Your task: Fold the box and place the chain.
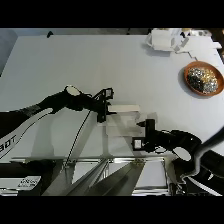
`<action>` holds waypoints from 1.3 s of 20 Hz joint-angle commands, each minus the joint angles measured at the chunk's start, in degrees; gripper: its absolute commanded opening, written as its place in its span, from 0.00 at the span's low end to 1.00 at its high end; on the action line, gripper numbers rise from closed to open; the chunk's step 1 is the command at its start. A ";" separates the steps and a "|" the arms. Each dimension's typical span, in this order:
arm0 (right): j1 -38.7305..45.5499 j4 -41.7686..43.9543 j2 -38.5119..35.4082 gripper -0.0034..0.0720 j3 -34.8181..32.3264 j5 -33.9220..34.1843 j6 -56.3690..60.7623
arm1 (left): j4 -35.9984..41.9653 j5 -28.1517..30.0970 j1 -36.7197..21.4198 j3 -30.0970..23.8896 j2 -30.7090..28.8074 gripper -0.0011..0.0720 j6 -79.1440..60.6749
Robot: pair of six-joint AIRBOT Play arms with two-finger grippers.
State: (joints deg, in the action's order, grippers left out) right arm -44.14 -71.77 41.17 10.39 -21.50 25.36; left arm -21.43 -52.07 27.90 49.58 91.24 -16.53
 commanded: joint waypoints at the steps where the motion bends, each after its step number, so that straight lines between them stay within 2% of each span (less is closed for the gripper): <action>1: -0.07 2.21 2.21 0.95 0.61 3.61 -0.42 | 0.00 -0.04 0.04 0.02 0.04 0.03 0.00; 4: 4.72 5.90 2.23 0.95 3.63 2.34 -3.19 | 0.00 -0.02 0.04 0.02 0.04 0.03 0.00; 7: 10.14 6.23 2.25 0.95 7.67 -3.23 -4.90 | 0.00 -0.02 0.04 0.02 0.04 0.03 0.00; 9: 11.82 6.25 2.36 0.95 9.33 -3.87 -5.14 | 0.00 -0.02 0.04 0.02 0.04 0.03 0.00; 11: 12.98 6.73 2.60 0.95 9.60 -4.39 -5.11 | 0.00 -0.02 0.04 0.02 0.04 0.03 0.00; 14: 13.79 16.28 4.37 0.95 9.60 -5.18 -11.45 | 0.00 -0.02 0.04 0.02 0.04 0.03 0.00; 16: 15.21 18.10 6.23 0.95 9.60 -5.09 -15.56 | 0.00 -0.02 0.04 0.02 0.04 0.03 0.00; 20: 20.26 20.70 7.85 0.95 9.60 -8.35 -15.67 | 0.00 -0.02 0.04 0.02 0.04 0.03 0.00; 26: 21.46 31.41 11.43 0.95 9.60 -9.53 -31.17 | 0.00 -0.02 0.04 0.02 0.04 0.03 0.00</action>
State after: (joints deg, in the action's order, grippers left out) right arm -23.77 -46.19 50.89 19.94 -30.46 1.56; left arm -21.41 -52.10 27.90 49.58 91.26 -16.53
